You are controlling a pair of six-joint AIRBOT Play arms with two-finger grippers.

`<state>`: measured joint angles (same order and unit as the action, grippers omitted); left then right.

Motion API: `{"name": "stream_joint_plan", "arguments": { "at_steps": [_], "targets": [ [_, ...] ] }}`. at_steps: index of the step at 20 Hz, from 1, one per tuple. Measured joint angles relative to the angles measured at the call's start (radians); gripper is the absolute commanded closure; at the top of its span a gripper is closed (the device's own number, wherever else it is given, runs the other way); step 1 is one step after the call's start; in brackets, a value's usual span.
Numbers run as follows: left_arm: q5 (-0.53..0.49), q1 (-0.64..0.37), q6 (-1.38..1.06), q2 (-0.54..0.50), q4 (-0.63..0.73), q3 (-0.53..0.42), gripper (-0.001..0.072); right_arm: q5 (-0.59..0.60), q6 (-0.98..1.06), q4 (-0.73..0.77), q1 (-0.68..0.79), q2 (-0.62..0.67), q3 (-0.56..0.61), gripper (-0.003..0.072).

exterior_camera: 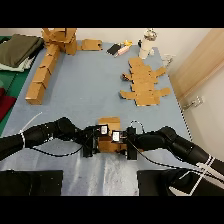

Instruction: Fold the box.

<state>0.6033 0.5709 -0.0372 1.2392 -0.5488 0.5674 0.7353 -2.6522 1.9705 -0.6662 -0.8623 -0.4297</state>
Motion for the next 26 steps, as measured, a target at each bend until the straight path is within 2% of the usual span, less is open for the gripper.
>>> {"name": "stream_joint_plan", "arguments": {
  "at_steps": [4, 6, 8, 12, 14, 15, 16, 17, 19, 21, 26],
  "targets": [
    [-0.001, 0.001, 0.000, 0.000, 0.002, 0.000, 0.0307, 0.003, 0.029, 0.011, 0.000, -0.002, -0.001, 0.0113],
    [-0.002, 0.001, 0.002, 0.001, 0.004, 0.000, 0.0307, 0.018, 0.105, -0.036, -0.001, 0.008, -0.005, 0.0113],
    [-0.003, 0.001, 0.007, 0.002, 0.008, 0.000, 0.0307, 0.073, 0.254, -0.163, 0.000, 0.032, -0.016, 0.0114],
    [-0.003, 0.001, 0.004, 0.002, 0.006, 0.000, 0.0308, 0.267, 0.600, -0.465, 0.000, 0.109, -0.043, 0.0136],
    [-0.003, 0.001, 0.003, 0.002, 0.005, 0.000, 0.0307, 0.365, 0.784, -0.614, 0.003, 0.156, -0.050, 0.0375],
    [-0.003, 0.001, 0.002, 0.002, 0.005, 0.000, 0.0307, 0.409, 0.882, -0.682, 0.015, 0.179, -0.052, 0.0518],
    [-0.002, 0.001, 0.001, 0.002, 0.004, 0.000, 0.0307, 0.442, 0.979, -0.734, 0.034, 0.198, -0.054, 0.0623],
    [-0.003, 0.001, 0.001, 0.002, 0.004, 0.000, 0.0307, 0.470, 1.060, -0.760, 0.058, 0.210, -0.054, 0.0658],
    [-0.002, 0.001, 0.001, 0.002, 0.004, 0.000, 0.0307, 0.502, 1.184, -0.745, 0.125, 0.219, -0.055, 0.0681],
    [-0.002, 0.001, 0.001, 0.002, 0.004, 0.000, 0.0308, 0.506, 1.256, -0.655, 0.195, 0.201, -0.048, 0.0682],
    [-0.002, 0.001, 0.000, 0.002, 0.003, 0.000, 0.0308, 0.430, 1.275, -0.432, 0.288, 0.096, -0.016, 0.0684]
  ]
}}
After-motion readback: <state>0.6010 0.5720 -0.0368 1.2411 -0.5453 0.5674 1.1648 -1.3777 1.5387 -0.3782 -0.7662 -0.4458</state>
